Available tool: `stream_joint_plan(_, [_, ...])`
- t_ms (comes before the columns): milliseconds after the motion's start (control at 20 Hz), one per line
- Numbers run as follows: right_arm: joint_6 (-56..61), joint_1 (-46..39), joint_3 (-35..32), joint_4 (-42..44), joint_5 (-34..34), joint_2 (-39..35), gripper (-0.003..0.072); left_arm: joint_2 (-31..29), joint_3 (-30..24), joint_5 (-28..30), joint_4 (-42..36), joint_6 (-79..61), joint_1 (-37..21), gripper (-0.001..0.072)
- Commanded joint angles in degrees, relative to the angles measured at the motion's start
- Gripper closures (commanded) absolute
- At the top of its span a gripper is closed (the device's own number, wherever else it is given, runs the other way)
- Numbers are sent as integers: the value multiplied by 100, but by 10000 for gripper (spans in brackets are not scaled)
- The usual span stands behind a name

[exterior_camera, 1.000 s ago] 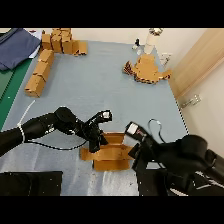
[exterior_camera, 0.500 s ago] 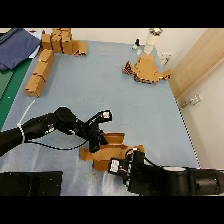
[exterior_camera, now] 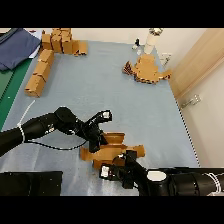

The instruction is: Fold the box.

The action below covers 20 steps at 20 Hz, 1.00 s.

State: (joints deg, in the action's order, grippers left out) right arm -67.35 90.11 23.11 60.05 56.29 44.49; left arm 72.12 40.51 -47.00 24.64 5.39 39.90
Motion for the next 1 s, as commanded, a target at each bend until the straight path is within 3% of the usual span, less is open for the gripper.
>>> stream_joint_plan(0, [614,-94,92,-896,271,76,110,2,2,0,-4,-2,2,697])
stream_joint_plan(400, [667,-251,98,-634,118,85,110,2,2,2,-15,-2,2,697])
stream_joint_plan(500, [669,-251,109,-601,-166,74,81,2,2,0,-17,-2,2,697])
stream_joint_plan(550, [680,-256,136,-566,-267,70,-34,2,2,2,-17,-2,2,697])
stream_joint_plan(950, [267,-940,90,-485,-352,-181,-34,2,2,2,-17,-2,2,697])
